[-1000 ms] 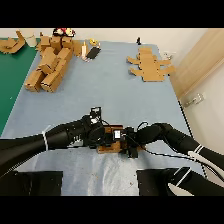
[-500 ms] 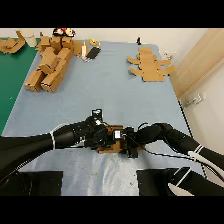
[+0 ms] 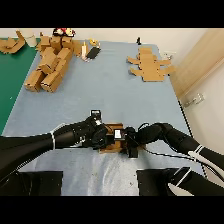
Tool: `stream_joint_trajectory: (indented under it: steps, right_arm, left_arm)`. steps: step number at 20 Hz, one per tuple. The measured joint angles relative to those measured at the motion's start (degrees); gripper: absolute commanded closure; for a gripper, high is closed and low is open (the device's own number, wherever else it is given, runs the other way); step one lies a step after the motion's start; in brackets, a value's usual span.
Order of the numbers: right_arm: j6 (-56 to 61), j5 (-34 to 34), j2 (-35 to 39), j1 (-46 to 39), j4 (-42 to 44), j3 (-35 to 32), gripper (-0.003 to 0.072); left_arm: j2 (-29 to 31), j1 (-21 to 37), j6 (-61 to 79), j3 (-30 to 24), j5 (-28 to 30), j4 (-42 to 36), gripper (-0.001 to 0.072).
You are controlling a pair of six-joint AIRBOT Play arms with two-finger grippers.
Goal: Fold the box.
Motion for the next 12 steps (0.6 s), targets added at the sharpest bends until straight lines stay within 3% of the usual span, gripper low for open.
stream_joint_trajectory:
  steps: [1,2,3,12]
  right_arm:
    - [-0.02,0.00,0.00,0.00,0.02,0.00,0.0173]
    - [-0.04,0.00,0.00,0.00,0.02,0.00,0.0173]
    - [-0.22,0.00,-0.02,0.04,0.02,0.00,0.0173]
    - [-0.13,0.00,-0.02,0.09,0.04,0.00,0.0173]
  left_arm:
    - [0.00,0.00,0.00,0.00,0.02,-0.07,0.0530]
    - [0.00,0.00,-0.04,0.00,0.57,-0.33,0.0175]
    - [0.00,0.00,-0.04,0.09,1.68,-0.85,0.0115]
    - [3.08,0.81,-0.09,0.09,-0.13,-0.92,0.0115]
